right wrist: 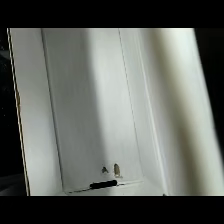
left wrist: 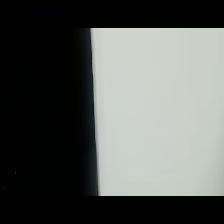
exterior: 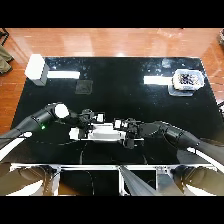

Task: Fold the box and place the chain.

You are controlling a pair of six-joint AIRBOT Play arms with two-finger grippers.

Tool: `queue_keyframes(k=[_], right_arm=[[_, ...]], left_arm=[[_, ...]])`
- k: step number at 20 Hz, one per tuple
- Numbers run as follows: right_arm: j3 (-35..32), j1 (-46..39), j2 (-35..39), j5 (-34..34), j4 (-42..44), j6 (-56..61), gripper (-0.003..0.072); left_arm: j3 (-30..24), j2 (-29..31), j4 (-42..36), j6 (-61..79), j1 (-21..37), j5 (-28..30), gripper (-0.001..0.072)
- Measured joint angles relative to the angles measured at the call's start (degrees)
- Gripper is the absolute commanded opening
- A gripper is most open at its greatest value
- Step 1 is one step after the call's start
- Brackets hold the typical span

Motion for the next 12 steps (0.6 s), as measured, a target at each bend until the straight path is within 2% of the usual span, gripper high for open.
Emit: queue_keyframes(k=[12], right_arm=[[0.00, 0.00, -0.13, 0.68, 0.00, 0.00, 0.0693]], left_arm=[[0.00, 0.00, 0.00, -0.37, 0.00, 0.07, 0.0020]])
